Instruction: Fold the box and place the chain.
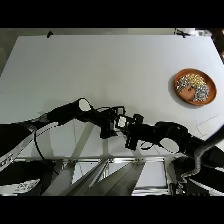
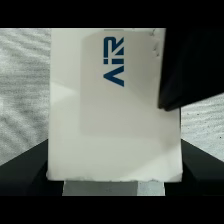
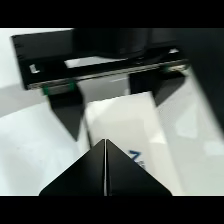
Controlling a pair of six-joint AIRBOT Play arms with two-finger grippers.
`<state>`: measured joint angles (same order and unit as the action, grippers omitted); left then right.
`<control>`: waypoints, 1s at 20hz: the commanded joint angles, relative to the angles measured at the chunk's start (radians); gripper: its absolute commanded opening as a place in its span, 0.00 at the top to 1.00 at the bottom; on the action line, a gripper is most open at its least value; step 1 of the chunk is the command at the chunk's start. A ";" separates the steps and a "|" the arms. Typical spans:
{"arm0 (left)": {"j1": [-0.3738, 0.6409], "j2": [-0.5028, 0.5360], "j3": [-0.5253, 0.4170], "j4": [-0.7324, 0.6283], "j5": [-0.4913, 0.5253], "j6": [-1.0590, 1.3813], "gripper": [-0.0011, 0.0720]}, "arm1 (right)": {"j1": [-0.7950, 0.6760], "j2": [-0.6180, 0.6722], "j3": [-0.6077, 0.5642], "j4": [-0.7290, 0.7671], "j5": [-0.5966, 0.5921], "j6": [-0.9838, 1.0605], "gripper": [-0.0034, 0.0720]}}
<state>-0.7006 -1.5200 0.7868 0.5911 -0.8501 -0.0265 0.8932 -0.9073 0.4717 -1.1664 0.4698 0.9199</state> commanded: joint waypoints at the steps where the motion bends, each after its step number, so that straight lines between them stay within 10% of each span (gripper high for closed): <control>1: 0.001 0.001 0.001 0.000 0.000 0.000 0.70 | 0.016 -0.010 -0.009 0.024 0.028 0.002 0.94; 20: 0.000 0.001 0.001 0.000 0.000 0.000 0.70 | 0.014 0.150 0.048 -0.037 0.137 0.194 0.94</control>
